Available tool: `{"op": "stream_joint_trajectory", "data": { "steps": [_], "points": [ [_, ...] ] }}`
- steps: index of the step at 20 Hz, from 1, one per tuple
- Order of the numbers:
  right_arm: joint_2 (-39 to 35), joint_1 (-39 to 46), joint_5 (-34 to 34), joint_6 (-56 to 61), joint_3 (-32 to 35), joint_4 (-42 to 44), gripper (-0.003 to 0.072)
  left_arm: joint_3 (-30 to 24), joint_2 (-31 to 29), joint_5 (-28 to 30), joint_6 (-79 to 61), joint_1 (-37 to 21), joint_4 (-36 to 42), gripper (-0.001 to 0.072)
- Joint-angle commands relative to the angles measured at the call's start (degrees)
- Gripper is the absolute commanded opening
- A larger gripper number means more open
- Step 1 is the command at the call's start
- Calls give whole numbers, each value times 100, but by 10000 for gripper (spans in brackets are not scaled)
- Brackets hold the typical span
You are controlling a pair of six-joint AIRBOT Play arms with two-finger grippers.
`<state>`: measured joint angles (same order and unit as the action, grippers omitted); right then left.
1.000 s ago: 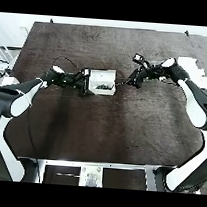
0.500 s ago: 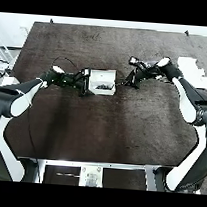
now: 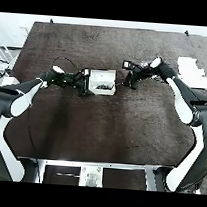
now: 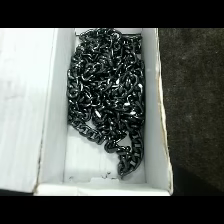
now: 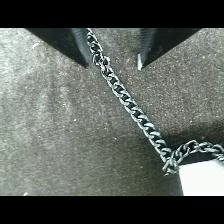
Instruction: Fold the box and place the chain.
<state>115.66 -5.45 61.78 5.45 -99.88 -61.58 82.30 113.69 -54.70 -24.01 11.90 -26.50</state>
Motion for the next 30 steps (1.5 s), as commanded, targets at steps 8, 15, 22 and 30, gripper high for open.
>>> {"op": "stream_joint_trajectory", "data": {
  "steps": [8, 15, 22, 30],
  "points": [
    [-208, -20, 1119, 1132, -4, -334, 9, 0, -4, 0, 0, 2, 0, 419],
    [-1694, -83, 1668, 1196, 0, 1515, 9, 0, -4, 4, 0, 2, 0, 419],
    [-2133, -861, 1580, 1366, 0, 1615, 9, 0, -4, 2, 0, 0, 0, 419],
    [-1512, -1263, 63, 1486, 710, 1589, 8, 0, -4, 2, 0, 0, 0, 419]
  ]
}}
